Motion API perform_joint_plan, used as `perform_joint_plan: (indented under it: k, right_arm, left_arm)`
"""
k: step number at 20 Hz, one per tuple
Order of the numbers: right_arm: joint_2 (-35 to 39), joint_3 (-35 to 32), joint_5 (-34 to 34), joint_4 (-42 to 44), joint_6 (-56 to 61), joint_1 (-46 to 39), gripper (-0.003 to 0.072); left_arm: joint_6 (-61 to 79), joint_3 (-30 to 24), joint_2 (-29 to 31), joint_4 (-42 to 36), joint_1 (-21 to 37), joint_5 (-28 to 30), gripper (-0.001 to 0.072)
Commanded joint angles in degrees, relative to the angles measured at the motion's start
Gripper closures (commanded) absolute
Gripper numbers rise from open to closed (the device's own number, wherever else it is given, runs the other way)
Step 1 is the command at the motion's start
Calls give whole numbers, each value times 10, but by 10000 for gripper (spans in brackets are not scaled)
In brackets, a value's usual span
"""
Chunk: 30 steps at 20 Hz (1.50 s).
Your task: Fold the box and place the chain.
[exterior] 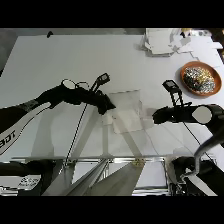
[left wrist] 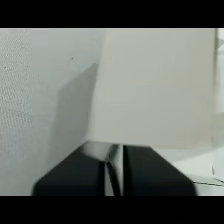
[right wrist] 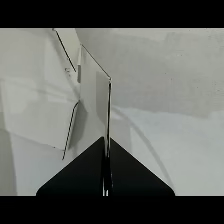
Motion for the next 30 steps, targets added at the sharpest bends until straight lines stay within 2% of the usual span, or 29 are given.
perform_joint_plan:
  k: [1, 5, 6, 8, 9, 11, 13, 15, 17, 22, 30]
  right_arm:
    - [0, 0, 3, 0, 0, 1, 669]
    - [0, 0, 3, 1, 0, 1, 667]
    - [1, 0, 3, 5, 0, 1, 640]
    - [2, 5, 13, 26, 0, 1, 411]
    - [2, 12, 23, 33, 0, 1, 343]
    - [2, 42, 52, 38, -3, 1, 341]
    - [2, 77, 86, 37, -7, 1, 341]
    - [2, 99, 99, 36, -7, 1, 342]
    - [2, 101, 101, 30, -7, 1, 344]
    - [2, 101, 106, 5, -7, 1, 345]
    - [2, 101, 103, -9, -7, 1, 345]
  left_arm:
    - [37, 0, 1, 26, 0, 18, 703]
    - [89, 0, 12, 26, 0, 22, 704]
    - [97, 0, 19, 26, 0, 21, 704]
    - [101, 0, 37, 28, 0, 20, 704]
    - [100, 0, 47, 36, 0, 19, 708]
    - [96, 0, 61, 53, 0, -2, 708]
    - [96, 0, 65, 55, -2, -57, 709]
    - [97, 0, 65, 93, -13, -87, 710]
    - [108, -2, 64, 116, -32, -81, 710]
    - [123, -2, 60, 108, -61, 14, 709]
    - [129, -2, 7, 64, -61, 21, 708]
